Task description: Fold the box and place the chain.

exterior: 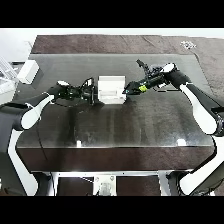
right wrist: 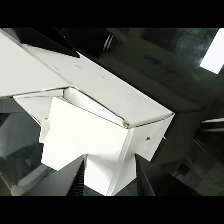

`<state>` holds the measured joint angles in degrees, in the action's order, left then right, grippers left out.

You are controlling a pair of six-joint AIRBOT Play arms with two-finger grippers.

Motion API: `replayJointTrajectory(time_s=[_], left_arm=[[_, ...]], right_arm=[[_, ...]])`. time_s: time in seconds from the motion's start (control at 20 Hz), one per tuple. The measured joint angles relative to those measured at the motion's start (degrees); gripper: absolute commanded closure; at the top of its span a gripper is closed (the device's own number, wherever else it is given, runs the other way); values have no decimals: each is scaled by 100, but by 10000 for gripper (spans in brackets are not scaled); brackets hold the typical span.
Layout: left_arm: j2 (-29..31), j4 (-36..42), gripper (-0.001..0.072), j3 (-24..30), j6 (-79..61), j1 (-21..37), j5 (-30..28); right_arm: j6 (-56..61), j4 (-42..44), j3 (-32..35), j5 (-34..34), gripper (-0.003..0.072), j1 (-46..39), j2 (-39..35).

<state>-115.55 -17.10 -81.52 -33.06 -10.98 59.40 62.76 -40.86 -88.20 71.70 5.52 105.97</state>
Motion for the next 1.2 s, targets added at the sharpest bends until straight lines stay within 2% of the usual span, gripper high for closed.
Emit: replayJointTrajectory(time_s=[0.15, 0.85, 1.2], left_arm=[[0, 2, 185, 0, 0, 2, 0], [0, 2, 185, 0, 2, 2, 2], [0, 2, 185, 0, 2, 2, 9]], right_arm=[[136, -125, -87, -20, 295, 70, 0], [1362, -2061, -673, -114, 295, 866, 0], [2455, -2857, -715, -356, 295, 1207, 0]])
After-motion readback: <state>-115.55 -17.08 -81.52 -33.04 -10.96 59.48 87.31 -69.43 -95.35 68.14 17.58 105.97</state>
